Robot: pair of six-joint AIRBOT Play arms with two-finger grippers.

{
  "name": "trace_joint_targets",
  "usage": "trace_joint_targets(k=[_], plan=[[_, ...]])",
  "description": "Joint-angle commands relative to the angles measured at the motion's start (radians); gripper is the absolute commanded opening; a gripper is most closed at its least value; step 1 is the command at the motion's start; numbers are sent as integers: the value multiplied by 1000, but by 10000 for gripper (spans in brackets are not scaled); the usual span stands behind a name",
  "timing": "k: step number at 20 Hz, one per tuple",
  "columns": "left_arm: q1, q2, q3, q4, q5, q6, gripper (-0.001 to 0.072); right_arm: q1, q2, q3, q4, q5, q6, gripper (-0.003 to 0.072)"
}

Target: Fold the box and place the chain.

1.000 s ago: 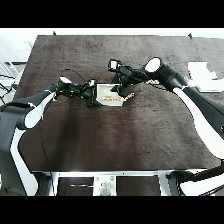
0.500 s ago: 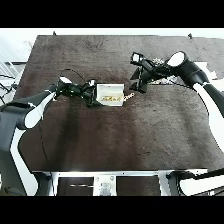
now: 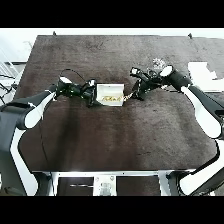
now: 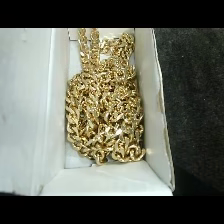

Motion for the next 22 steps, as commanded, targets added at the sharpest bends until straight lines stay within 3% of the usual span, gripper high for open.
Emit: trace_joint_targets(k=[1,9,12,14,15,16,22], plan=[[1,0,0,0,-2,0,451,-14,-24,2,-9,-34,7,551],[1,0,0,0,-2,0,451,-27,-50,5,-3,-39,14,475],[1,0,0,0,-2,0,451,-25,-67,5,-6,-9,25,343],[1,0,0,0,-2,0,451,-24,-68,6,-5,-6,25,206],[1,0,0,0,-1,0,451,-23,-66,9,-5,-3,25,76],[1,0,0,0,0,1,451,-24,-61,19,-5,21,25,16],[1,0,0,0,1,1,451,-16,99,50,0,96,58,17]])
